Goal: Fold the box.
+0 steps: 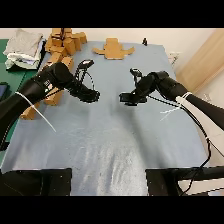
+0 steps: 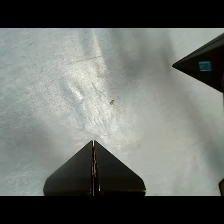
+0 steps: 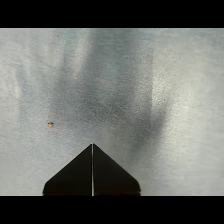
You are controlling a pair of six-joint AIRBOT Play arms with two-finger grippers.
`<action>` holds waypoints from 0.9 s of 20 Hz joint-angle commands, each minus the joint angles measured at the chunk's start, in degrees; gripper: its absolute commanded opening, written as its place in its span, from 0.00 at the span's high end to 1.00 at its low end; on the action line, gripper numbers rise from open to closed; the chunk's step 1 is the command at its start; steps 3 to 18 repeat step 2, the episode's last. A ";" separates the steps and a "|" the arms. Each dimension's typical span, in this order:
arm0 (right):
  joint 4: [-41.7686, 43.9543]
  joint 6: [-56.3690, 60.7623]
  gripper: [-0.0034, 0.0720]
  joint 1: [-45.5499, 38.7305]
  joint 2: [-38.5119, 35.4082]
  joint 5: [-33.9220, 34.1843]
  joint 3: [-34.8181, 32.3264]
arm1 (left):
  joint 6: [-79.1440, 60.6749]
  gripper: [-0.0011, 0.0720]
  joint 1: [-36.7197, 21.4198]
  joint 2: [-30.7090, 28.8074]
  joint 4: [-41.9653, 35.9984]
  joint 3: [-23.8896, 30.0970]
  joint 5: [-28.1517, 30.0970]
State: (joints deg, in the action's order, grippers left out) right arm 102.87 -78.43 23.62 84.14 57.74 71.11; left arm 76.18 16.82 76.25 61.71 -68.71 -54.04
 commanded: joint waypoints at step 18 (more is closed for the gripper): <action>-0.22 -0.09 0.95 0.00 0.17 0.22 0.22 | 0.33 0.97 0.24 0.20 0.00 -0.09 0.04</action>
